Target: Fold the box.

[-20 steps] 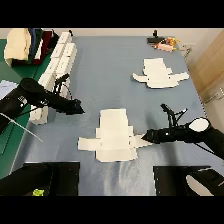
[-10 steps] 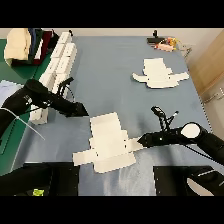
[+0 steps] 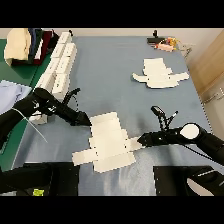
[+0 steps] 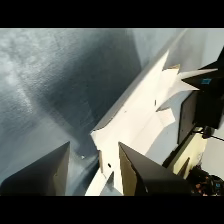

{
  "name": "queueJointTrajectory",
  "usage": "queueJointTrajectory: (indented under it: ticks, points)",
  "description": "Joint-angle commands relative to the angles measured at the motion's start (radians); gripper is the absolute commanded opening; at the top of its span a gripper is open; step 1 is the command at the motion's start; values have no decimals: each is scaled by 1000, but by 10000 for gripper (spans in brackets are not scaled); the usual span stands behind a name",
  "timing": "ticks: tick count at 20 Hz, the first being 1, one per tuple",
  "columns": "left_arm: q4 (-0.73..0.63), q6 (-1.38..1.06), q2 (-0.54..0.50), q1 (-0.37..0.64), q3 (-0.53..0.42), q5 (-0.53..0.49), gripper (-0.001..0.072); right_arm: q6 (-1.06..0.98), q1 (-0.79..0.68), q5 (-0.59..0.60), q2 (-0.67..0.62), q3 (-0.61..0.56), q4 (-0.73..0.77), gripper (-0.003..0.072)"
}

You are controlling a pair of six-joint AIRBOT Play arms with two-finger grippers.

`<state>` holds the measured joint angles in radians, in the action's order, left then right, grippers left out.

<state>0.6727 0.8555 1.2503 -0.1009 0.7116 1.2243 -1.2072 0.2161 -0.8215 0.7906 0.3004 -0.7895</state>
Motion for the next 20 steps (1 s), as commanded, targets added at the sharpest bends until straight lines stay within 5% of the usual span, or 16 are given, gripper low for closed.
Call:
queueJointTrajectory:
  ticks: [1, 7, 13, 15, 20]
  points:
    - [-109, -132, 21, -10, -21, -14, 465, 0, 1, 3, 0, 0, 0, 2]
    - [-136, -181, 150, -130, -18, -48, 464, 0, 1, 2, 0, 0, 1, 2]
    - [-134, -208, 159, -147, 17, -35, 462, 0, 1, -1, 0, 0, 0, 2]
    - [-126, -225, 159, -147, 18, -14, 204, 0, 1, 0, 0, 0, 0, 2]
    - [-113, -253, 159, -147, 18, 17, 165, 1, 1, 0, 0, 0, 0, 2]
